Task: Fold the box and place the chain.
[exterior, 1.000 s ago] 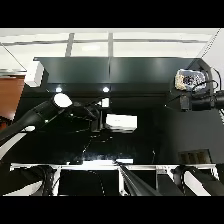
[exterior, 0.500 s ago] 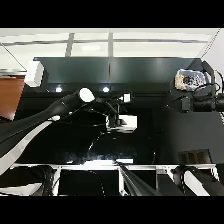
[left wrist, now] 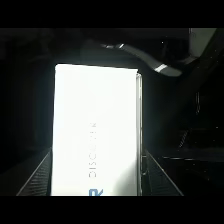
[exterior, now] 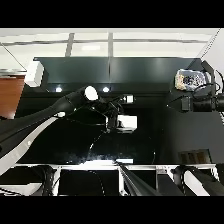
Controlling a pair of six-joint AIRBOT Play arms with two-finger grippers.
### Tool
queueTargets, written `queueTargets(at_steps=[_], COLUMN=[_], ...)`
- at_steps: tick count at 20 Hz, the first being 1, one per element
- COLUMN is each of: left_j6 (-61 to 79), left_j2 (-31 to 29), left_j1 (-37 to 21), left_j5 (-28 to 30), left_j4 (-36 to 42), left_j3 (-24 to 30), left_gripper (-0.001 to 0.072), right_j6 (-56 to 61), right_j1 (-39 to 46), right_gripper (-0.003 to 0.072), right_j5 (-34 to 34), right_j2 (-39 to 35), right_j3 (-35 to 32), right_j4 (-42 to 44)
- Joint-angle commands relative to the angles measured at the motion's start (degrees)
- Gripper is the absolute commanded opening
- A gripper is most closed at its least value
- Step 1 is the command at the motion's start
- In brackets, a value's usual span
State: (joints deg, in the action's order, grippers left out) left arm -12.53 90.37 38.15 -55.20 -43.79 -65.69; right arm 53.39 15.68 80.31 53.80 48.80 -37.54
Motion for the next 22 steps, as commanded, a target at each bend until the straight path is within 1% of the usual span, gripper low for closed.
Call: queueTargets(at_steps=[1,3,7,11,13,14,15,16,17,19,20,22], left_j6=[-0.98,-0.98,-0.98,-1.03,-3.82,-6.29,-8.76,-12.48,-16.9,-23.76,-27.87,-36.96], left_j2=[0.11,0.13,0.17,2.27,2.45,2.23,1.79,0.92,-0.35,-3.43,-5.16,-8.0], left_j1=[0.09,0.09,0.72,4.46,6.14,6.67,6.8,6.67,6.01,3.28,0.96,-5.22], left_j5=[-1.38,-1.01,1.88,5.75,7.98,8.96,9.25,9.03,8.33,4.96,2.14,-5.4], left_j4=[-1.22,-1.53,-3.52,-10.47,-13.25,-14.8,-16.79,-19.12,-21.57,-24.59,-25.88,-28.98], left_j3=[-0.2,-0.17,-0.17,-0.17,-0.17,-0.2,-0.2,-0.2,-0.17,-0.17,-0.15,-0.11], left_gripper=[0.0716,0.0717,0.0717,0.0717,0.0715,0.0682,0.055,0.0375,0.0345,0.0335,0.0336,0.0335], right_j6=[-0.04,-0.04,-0.04,-0.04,-0.04,-0.02,-0.02,-0.02,-0.02,-0.02,-0.02,-0.02], right_j1=[0.02,0.02,0.02,0.02,0.02,0.02,0.02,0.02,0.04,0.02,0.04,0.02], right_gripper=[0.0012,0.0012,0.0012,0.0012,0.0012,0.0012,0.0012,0.0012,0.0012,0.0012,0.0012,0.0012], right_j5=[0.0,-0.02,-0.02,-1.09,-1.62,-1.55,-1.42,-1.4,-1.42,-1.42,-1.42,-1.44], right_j2=[-0.02,-0.02,-0.02,-0.02,-0.02,-0.02,-0.02,-0.02,-0.02,-0.02,-0.02,-0.02], right_j3=[-0.02,-0.02,-0.02,-0.02,-0.02,-0.02,-0.02,-0.02,-0.02,-0.02,-0.02,-0.02], right_j4=[0.0,0.0,0.0,0.0,-0.02,-0.02,0.0,0.0,0.0,0.0,-0.02,0.0])
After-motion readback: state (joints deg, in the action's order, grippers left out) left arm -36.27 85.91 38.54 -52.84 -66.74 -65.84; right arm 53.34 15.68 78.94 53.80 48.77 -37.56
